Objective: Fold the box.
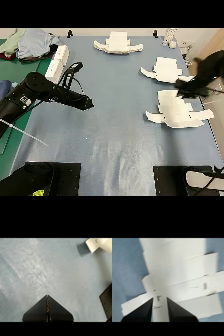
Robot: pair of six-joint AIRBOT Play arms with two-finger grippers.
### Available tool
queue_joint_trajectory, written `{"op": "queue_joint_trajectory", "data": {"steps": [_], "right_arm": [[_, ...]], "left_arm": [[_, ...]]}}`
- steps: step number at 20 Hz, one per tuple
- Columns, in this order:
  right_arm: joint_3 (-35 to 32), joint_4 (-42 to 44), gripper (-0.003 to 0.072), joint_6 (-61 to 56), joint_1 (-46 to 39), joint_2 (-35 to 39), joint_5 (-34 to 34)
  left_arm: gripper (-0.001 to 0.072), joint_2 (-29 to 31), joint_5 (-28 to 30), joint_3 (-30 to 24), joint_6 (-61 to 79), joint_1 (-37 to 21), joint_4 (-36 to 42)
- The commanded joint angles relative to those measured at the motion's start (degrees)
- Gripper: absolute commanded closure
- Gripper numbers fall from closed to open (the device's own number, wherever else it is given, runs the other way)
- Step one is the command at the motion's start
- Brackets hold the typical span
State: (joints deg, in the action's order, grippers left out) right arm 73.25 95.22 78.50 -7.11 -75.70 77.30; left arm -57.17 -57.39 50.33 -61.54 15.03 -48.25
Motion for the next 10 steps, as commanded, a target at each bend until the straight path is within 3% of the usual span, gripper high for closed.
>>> {"op": "queue_joint_trajectory", "data": {"steps": [1,5,10], "right_arm": [[9.94,-1.92,0.0314,9.03,-19.58,-5.20,3.39],[11.93,12.04,0.0315,23.82,-36.98,-16.48,5.42],[15.82,14.51,0.0315,28.74,-42.97,-26.93,8.92]], "left_arm": [[0.0694,-0.02,3.58,0.00,0.00,0.00,5.40],[0.0694,-0.02,5.27,-0.02,0.00,0.00,10.71],[0.0693,-0.02,4.90,-0.02,-0.02,0.00,12.79]]}}
